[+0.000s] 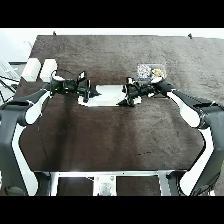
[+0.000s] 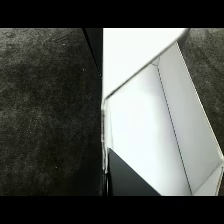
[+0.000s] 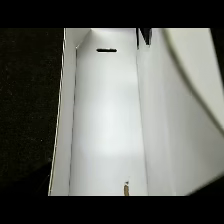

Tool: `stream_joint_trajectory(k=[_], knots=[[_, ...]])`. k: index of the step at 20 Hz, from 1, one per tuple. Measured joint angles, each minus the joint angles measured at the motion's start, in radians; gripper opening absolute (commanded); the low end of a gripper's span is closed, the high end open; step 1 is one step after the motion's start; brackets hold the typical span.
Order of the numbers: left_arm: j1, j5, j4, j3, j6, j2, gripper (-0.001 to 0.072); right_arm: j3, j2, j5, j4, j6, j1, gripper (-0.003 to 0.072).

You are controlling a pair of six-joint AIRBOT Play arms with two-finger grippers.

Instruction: Fold the box and place the chain.

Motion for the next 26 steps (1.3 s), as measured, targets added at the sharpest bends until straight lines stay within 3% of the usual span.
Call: stream_joint_trajectory(k=[22,24,26], knots=[[0.000,0.000,0.000,0.000,0.000,0.000,0.0024,0.105,-0.071,0.090,-0.050,0.067,0.000,0.0623],[0.000,-0.001,0.000,0.000,0.000,0.000,0.0024,0.106,-0.071,0.087,-0.054,0.066,0.000,0.0571],[0.000,-0.001,0.000,0.000,0.000,0.000,0.0024,0.106,-0.072,0.083,-0.056,0.064,0.000,0.0571]])
